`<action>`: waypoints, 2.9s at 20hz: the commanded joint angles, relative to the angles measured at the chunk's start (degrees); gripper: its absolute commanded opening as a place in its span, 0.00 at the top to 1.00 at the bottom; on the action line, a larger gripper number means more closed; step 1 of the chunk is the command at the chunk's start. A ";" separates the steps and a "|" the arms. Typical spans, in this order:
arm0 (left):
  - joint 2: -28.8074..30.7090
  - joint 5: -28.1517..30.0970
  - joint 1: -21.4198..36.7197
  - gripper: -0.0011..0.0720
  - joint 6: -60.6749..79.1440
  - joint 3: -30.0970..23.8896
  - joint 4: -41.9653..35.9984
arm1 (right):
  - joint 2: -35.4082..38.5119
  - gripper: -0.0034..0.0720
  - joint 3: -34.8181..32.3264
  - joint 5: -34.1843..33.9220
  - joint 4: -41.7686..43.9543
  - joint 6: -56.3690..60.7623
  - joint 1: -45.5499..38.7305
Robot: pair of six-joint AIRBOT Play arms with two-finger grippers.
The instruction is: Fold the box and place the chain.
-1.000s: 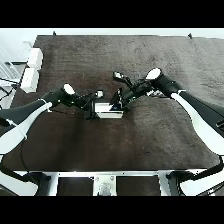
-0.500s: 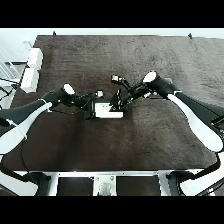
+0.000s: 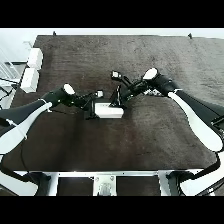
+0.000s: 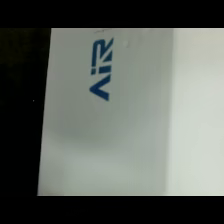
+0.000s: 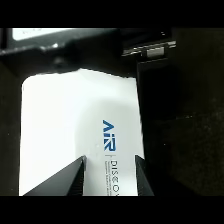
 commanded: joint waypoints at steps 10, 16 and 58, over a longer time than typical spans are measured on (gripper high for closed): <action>0.02 0.02 0.02 0.26 0.02 0.04 0.00 | 1.68 0.46 -7.56 4.39 10.05 -5.99 -1.64; 0.02 0.07 0.02 0.26 0.02 0.02 0.00 | 2.43 0.43 -11.02 -2.75 10.05 -9.31 -0.83; 0.02 0.02 0.02 0.26 0.02 0.02 0.00 | 8.33 0.35 -21.92 -22.77 13.09 -19.50 2.40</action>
